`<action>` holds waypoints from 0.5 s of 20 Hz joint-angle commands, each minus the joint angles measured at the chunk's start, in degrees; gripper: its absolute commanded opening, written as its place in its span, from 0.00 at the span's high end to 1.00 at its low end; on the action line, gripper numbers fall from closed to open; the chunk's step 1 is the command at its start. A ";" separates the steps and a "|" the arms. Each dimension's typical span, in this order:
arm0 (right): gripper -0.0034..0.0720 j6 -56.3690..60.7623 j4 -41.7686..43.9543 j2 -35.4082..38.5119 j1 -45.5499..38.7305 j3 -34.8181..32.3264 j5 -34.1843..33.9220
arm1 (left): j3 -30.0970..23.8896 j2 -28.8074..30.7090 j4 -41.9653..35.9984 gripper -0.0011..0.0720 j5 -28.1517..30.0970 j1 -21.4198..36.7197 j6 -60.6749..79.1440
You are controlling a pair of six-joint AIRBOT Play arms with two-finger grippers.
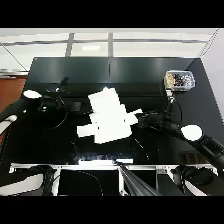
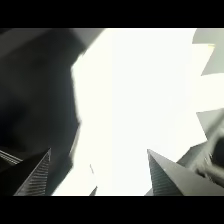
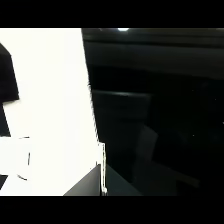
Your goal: Fold the box and place the chain.
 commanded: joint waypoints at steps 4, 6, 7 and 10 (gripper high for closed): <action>0.94 0.04 0.39 0.07 0.26 -0.11 1.95 | 8.24 -14.47 -1.77 0.02 -14.27 -2.99 12.81; 0.94 0.04 0.37 0.07 0.26 -0.11 2.40 | 10.34 -17.40 -1.81 0.05 -18.93 -2.99 14.12; 0.94 0.07 0.39 0.07 0.26 -0.11 2.40 | 11.13 -18.56 -1.77 0.05 -21.57 -3.23 15.47; 0.94 0.07 0.39 0.07 0.26 -0.09 2.40 | 13.00 -20.61 2.29 0.29 -21.99 -4.33 16.74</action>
